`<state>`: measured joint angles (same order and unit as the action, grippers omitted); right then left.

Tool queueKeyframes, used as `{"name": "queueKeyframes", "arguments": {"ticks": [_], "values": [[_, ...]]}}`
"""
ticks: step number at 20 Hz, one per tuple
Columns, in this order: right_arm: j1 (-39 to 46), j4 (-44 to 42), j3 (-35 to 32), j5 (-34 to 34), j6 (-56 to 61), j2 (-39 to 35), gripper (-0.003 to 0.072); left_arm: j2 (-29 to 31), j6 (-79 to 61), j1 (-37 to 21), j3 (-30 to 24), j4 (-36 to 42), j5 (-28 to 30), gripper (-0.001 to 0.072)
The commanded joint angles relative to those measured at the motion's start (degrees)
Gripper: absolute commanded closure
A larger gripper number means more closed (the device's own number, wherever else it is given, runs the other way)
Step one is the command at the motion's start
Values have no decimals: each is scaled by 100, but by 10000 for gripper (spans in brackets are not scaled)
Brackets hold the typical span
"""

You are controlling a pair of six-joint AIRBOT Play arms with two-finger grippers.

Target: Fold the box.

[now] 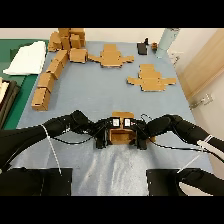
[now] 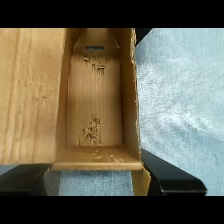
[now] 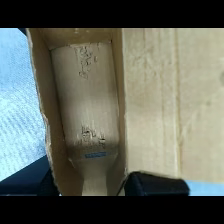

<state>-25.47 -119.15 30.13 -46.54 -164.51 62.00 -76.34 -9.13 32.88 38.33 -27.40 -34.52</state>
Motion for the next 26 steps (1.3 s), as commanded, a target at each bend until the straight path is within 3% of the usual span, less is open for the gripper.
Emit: {"name": "queueKeyframes", "arguments": {"ticks": [1,19,20,21,22,26], "values": [[2,0,2,0,0,-4,264,-2,-4,-4,7,22,-2,242],[2,-2,2,-7,0,-4,263,0,-2,-2,7,37,-11,242],[2,-28,2,20,0,-4,237,0,-2,-2,7,37,-11,242],[2,-57,4,83,0,-4,55,0,-2,-2,7,37,-11,242],[2,-61,4,59,9,-7,-34,0,-2,-2,7,37,-9,242],[4,-57,2,-4,17,-122,-34,0,-2,-4,7,37,-7,242]]}}
